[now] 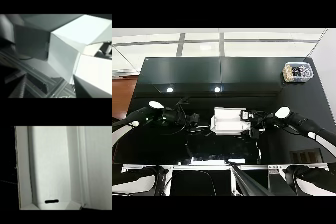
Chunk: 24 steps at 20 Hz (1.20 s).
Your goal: Fold the box and place the chain.
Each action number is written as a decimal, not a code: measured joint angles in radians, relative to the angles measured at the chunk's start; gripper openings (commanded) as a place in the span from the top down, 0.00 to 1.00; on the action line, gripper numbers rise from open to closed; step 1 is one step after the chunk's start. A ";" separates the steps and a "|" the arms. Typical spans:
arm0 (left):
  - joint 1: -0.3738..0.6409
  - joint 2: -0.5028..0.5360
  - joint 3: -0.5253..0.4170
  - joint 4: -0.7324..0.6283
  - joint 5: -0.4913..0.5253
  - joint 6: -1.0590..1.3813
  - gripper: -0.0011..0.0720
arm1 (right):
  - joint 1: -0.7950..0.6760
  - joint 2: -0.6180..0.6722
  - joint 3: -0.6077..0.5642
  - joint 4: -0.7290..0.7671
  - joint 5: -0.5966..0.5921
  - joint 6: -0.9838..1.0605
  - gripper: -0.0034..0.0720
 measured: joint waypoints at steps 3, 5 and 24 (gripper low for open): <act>-0.006 0.000 0.019 -0.012 -0.017 0.003 0.01 | 0.000 0.000 0.000 0.000 0.000 0.000 0.79; -0.021 0.000 0.039 -0.014 -0.021 0.003 0.01 | 0.000 0.000 0.000 0.000 0.000 0.000 0.79; -0.310 0.023 0.316 0.305 0.000 -0.491 0.30 | 0.000 0.000 0.000 0.000 0.000 0.000 0.79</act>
